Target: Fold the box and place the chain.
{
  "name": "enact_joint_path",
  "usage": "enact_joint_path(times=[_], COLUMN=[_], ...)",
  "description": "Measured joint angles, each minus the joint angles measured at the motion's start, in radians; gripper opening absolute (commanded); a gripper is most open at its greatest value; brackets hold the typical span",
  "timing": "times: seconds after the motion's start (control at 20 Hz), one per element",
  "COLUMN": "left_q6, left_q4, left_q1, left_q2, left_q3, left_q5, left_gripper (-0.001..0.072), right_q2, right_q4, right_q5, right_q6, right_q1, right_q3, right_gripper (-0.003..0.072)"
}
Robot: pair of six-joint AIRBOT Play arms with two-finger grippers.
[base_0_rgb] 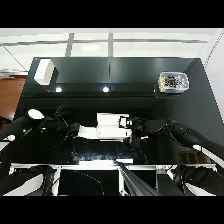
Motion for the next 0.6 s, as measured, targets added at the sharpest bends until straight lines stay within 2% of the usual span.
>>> enact_joint_path(times=[0.1, 0.15, 0.2, 0.45, 0.6], left_q6=[-0.001, -0.001, 0.005, 0.039, 0.045], left_q4=[-0.024, -0.037, -0.051, -0.030, -0.024], left_q1=[-0.015, -0.021, -0.024, -0.041, -0.085], left_q2=[-0.003, -0.003, -0.003, -0.006, -0.005], left_q3=[0.000, 0.002, 0.005, 0.042, 0.070], left_q5=[-0.002, -0.008, -0.017, -0.037, -0.056], left_gripper=[0.0440, 0.0610, 0.0712, 0.0712, 0.0712], right_q2=[0.000, 0.000, 0.000, 0.000, 0.000], right_q4=[0.000, 0.000, 0.000, 0.000, 0.000], right_q5=[0.000, 0.000, 0.000, 0.001, 0.001], right_q6=[0.000, 0.000, 0.000, 0.000, 0.000], right_q1=[0.000, 0.000, 0.000, 0.000, 0.000], right_q3=[0.000, 0.000, 0.000, 0.000, 0.000], right_gripper=[0.0530, 0.0530, 0.0531, 0.0530, 0.0531])
